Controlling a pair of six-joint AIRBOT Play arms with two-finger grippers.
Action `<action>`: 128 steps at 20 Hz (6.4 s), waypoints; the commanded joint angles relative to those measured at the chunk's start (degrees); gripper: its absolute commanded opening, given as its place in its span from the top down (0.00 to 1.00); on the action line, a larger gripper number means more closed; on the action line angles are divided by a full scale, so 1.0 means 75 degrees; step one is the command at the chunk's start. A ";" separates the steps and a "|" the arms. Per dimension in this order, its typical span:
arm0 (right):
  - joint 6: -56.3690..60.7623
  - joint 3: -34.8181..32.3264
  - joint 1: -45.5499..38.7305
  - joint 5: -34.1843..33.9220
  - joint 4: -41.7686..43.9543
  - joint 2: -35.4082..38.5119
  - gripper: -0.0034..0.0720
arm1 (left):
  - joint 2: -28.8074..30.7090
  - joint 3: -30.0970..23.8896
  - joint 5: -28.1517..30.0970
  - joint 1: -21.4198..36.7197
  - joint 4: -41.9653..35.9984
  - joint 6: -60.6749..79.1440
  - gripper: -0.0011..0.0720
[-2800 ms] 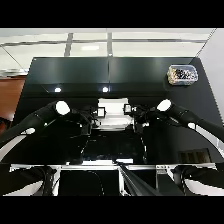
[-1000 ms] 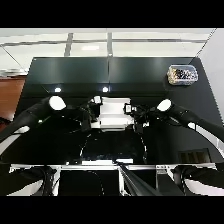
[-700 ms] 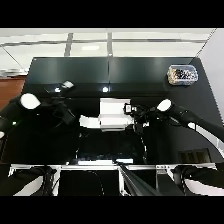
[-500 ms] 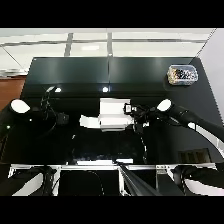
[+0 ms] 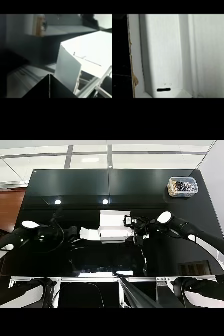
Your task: Fold the box and place the chain.
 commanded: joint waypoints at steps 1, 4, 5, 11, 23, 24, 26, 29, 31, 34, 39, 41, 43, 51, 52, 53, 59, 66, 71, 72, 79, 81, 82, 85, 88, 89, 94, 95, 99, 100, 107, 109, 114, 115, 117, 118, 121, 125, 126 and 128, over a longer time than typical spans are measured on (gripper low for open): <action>0.0006 0.0006 0.0006 0.0000 0.0006 0.0003 0.63 | -0.0562 0.0248 0.0035 -0.0612 -0.0551 0.0239 0.95; 0.0003 0.0006 0.0006 0.0000 0.0003 0.0003 0.63 | -0.0734 0.0764 -0.0761 -0.0638 -0.0731 0.0711 0.93; 0.0003 0.0006 0.0006 0.0000 0.0003 0.0003 0.63 | -0.0734 0.0944 -0.0935 -0.0589 -0.0699 0.0708 0.73; 0.0003 0.0006 0.0006 0.0000 0.0006 0.0003 0.63 | -0.0737 0.1641 -0.1102 -0.0554 -0.0717 0.0699 0.19; 0.0050 0.0006 0.0006 -0.0052 0.0012 0.0003 0.63 | -0.0734 0.2043 -0.1460 -0.1309 -0.0414 0.0149 0.38; 0.0050 0.0006 0.0006 -0.0052 0.0012 0.0003 0.63 | -0.0734 0.2203 -0.1338 -0.1402 -0.0070 -0.0166 0.38; 0.0050 0.0006 0.0006 -0.0052 0.0012 0.0003 0.63 | -0.0734 0.2556 -0.1137 -0.1682 0.0705 -0.0912 0.38; 0.0050 0.0006 0.0006 -0.0055 0.0012 0.0003 0.63 | -0.0734 0.3040 -0.0895 -0.2224 0.1597 -0.1967 0.38; 0.0050 0.0006 0.0006 -0.0055 0.0012 0.0003 0.63 | -0.0737 0.3299 -0.0699 -0.2600 0.2046 -0.2585 0.38; 0.0050 0.0006 0.0006 -0.0055 0.0012 0.0003 0.63 | -0.0737 0.3678 -0.0510 -0.3142 0.3290 -0.3858 0.38; 0.0052 0.0006 0.0006 -0.0058 0.0012 0.0003 0.63 | -0.0740 0.3966 -0.0195 -0.3818 0.4846 -0.5336 0.38; 0.0055 0.0006 0.0006 -0.0061 0.0012 0.0003 0.63 | -0.0775 0.3966 -0.0061 -0.4001 0.4870 -0.5569 0.38; 0.0055 0.0006 0.0006 -0.0061 0.0012 0.0003 0.63 | -0.0866 0.3969 -0.0038 -0.4173 0.4925 -0.5619 0.39; 0.0058 0.0006 0.0006 -0.0064 0.0012 0.0003 0.63 | -0.0970 0.3972 -0.0017 -0.4377 0.5138 -0.5817 0.60; 0.0061 0.0006 0.0006 -0.0067 0.0012 0.0003 0.63 | -0.0982 0.3975 -0.0020 -0.4386 0.5278 -0.6155 0.60; 0.0064 0.0006 0.0006 -0.0070 0.0015 0.0003 0.63 | -0.0991 0.3978 -0.0023 -0.4436 0.5523 -0.6438 0.60; 0.0076 0.0006 0.0006 -0.0085 0.0012 0.0003 0.63 | -0.1547 0.4937 -0.1212 -0.5123 0.7694 -0.7979 0.59; 0.0076 0.0003 0.0006 -0.0085 0.0012 0.0003 0.63 | -0.2104 0.5321 -0.1731 -0.5543 0.7930 -0.9550 0.58; 0.0076 0.0006 0.0006 -0.0082 0.0012 0.0003 0.63 | -0.2285 0.5321 -0.1142 -0.5543 0.7189 -0.9568 0.58; 0.0076 0.0006 0.0006 -0.0082 0.0012 0.0003 0.63 | -0.2291 0.5321 -0.1142 -0.5537 0.7172 -0.9568 0.58; 0.0076 0.0006 0.0006 -0.0082 0.0012 0.0003 0.63 | -0.2361 0.5368 -0.1078 -0.5540 0.7324 -0.9760 0.87; 0.0076 0.0006 0.0006 -0.0082 0.0012 0.0003 0.63 | -0.2361 0.5429 -0.1049 -0.5540 0.7347 -0.9739 0.95; 0.0076 0.0006 0.0006 -0.0082 0.0012 0.0003 0.63 | -0.2361 0.5435 -0.1026 -0.5537 0.7341 -0.9739 0.95; 0.0076 0.0006 0.0006 -0.0082 0.0012 0.0003 0.63 | -0.2361 0.5435 -0.1037 -0.5537 0.7286 -0.9737 0.43; 0.0076 0.0006 0.0006 -0.0085 0.0012 0.0003 0.63 | -0.2361 0.5435 -0.1105 -0.5540 0.7481 -0.9728 0.27; 0.0076 0.0006 0.0006 -0.0085 0.0012 0.0003 0.63 | -0.2361 0.5435 -0.1195 -0.5540 0.7653 -0.9731 0.27; 0.0076 0.0006 0.0006 -0.0082 0.0012 0.0003 0.63 | -0.2361 0.5435 -0.1067 -0.5540 0.7889 -0.9725 0.57; 0.0076 0.0006 0.0006 -0.0082 0.0012 0.0003 0.63 | -0.2361 0.5435 -0.0991 -0.5540 0.7889 -0.9684 0.75; 0.0079 0.0006 0.0006 -0.0082 0.0012 0.0003 0.62 | -0.2361 0.5435 -0.0816 -0.5543 0.7892 -0.9670 0.95; 0.0079 0.0006 0.0006 -0.0085 0.0015 0.0003 0.46 | -0.2361 0.5435 -0.0819 -0.5540 0.7892 -0.9670 0.95; 0.1099 0.0006 -0.0015 0.0527 -0.0909 0.0548 0.13 | -0.2358 0.5435 -0.0991 -0.5540 0.7877 -0.9305 0.95; 0.1370 0.0006 -0.0015 0.0525 -0.1515 0.0810 0.13 | -0.2358 0.5435 -0.0988 -0.5543 0.7857 -0.9305 0.95; 0.1329 0.0006 -0.0009 0.0143 -0.1647 0.0845 0.14 | -0.2361 0.5435 -0.0979 -0.5540 0.7857 -0.9305 0.95; 0.1323 0.0006 -0.0009 -0.0015 -0.1647 0.0845 0.14 | -0.2361 0.5435 -0.0979 -0.5540 0.7857 -0.9305 0.94; 0.1250 0.0006 0.0006 -0.0323 -0.1647 0.0845 0.14 | -0.2361 0.5435 -0.0979 -0.5540 0.7854 -0.9305 0.94; 0.1215 0.0006 0.0006 -0.0411 -0.1629 0.0845 0.14 | -0.2361 0.5435 -0.0979 -0.5540 0.7857 -0.9305 0.95; 0.1209 0.0006 0.0006 -0.0204 -0.1113 0.0845 0.44 | -0.2361 0.5435 -0.0985 -0.5540 0.7854 -0.9305 0.94; 0.1212 -0.0003 0.0012 0.0149 -0.0187 0.0819 0.70 | -0.2358 0.5435 -0.0994 -0.5540 0.7854 -0.9305 0.94; 0.1212 -0.0003 0.0012 0.0140 0.0076 0.0758 0.70 | -0.2358 0.5435 -0.0994 -0.5540 0.7854 -0.9305 0.94; 0.1212 -0.0003 0.0055 0.0143 0.0810 0.0469 0.70 | -0.2358 0.5435 -0.0994 -0.5540 0.7816 -0.9305 0.94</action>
